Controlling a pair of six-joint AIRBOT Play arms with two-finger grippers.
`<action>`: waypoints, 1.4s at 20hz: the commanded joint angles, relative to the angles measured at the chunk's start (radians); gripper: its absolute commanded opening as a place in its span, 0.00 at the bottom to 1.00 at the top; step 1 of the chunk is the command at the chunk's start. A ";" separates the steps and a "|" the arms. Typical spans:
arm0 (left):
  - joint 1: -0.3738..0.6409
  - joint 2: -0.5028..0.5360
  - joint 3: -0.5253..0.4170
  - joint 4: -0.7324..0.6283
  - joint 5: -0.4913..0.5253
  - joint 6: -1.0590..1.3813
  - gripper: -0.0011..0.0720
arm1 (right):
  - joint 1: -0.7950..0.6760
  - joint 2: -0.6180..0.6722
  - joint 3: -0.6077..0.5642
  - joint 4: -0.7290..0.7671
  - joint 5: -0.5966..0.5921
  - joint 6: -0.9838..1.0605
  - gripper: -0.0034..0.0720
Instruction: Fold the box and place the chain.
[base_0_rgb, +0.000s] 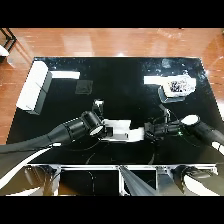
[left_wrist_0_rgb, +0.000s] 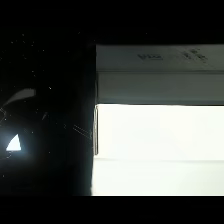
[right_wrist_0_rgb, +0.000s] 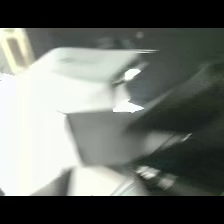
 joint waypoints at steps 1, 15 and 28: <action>0.000 -0.001 0.000 -0.001 -0.002 0.003 0.05 | 0.026 -0.017 0.077 0.018 0.102 -0.062 0.97; 0.000 -0.001 0.000 -0.004 -0.004 0.003 0.05 | 0.161 -0.017 0.135 0.021 0.071 0.034 0.96; 0.000 -0.001 0.000 -0.004 -0.003 0.003 0.05 | 0.506 -0.017 0.247 -0.496 -0.176 0.608 0.82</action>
